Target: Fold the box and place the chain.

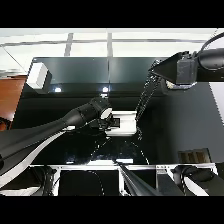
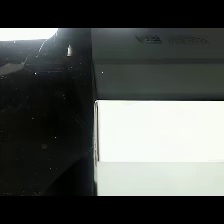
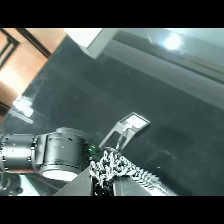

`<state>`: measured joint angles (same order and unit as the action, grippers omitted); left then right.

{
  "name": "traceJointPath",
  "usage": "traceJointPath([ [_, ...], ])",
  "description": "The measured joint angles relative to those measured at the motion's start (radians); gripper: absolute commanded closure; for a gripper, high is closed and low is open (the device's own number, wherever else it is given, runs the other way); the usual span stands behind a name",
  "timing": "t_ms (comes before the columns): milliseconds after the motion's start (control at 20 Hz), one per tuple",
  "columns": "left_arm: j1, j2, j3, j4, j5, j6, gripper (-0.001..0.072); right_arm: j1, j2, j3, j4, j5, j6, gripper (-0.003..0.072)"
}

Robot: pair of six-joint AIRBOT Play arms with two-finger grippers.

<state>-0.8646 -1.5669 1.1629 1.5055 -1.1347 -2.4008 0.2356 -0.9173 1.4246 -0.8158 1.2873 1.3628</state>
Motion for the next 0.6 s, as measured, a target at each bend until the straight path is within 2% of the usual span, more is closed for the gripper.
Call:
traceJointPath([
  [300, 0.0, 0.0, 0.0, 0.0, 0.0, 0.0, 0.0685, 0.001, 0.0, 0.073, -0.035, 0.058, 0.018, 0.0672],
  [600, 0.0, 0.0, 0.0, 0.0, 0.0, 0.0, 0.0685, 0.001, 0.0, 0.09, 0.036, 0.079, 0.021, 0.0672],
])
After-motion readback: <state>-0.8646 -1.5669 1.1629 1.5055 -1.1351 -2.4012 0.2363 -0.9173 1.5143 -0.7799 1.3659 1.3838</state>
